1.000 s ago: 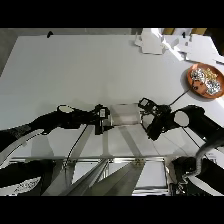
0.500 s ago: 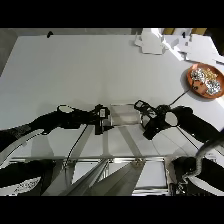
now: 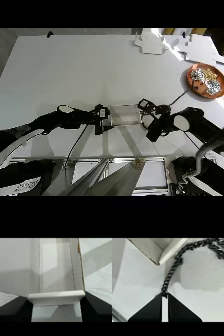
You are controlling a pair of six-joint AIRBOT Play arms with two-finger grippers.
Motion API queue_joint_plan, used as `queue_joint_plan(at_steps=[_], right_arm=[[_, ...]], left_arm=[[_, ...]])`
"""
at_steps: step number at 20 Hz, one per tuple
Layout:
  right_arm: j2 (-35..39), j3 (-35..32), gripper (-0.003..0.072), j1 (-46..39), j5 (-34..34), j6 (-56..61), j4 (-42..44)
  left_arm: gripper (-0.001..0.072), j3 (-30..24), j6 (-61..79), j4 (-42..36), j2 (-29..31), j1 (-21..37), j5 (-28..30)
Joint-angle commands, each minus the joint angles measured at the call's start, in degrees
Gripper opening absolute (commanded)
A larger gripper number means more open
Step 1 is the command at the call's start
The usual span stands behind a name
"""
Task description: Fold the box and place the chain.
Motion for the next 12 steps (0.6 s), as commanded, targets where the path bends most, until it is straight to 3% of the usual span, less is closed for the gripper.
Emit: queue_joint_plan(at_steps=[1,3,7,9,12], right_arm=[[5.27,6.19,0.0017,0.04,9.14,0.81,-0.33],[5.2,14.86,0.0017,0.04,12.96,0.83,-0.02],[4.31,30.97,0.0017,0.04,13.18,1.44,5.95],[3.61,34.99,0.0017,0.04,12.04,1.86,11.34],[2.82,35.41,0.0017,0.22,8.11,1.6,18.14]], left_arm=[[0.0029,0.0,0.02,0.02,0.0,-0.04,0.02],[0.0029,0.0,0.02,0.02,0.0,-0.04,0.02],[0.0029,0.0,0.02,0.0,0.0,-0.04,0.02],[0.0029,0.0,0.02,0.02,0.0,-0.04,0.02],[0.0029,0.0,0.02,0.02,0.0,-0.04,0.02]])
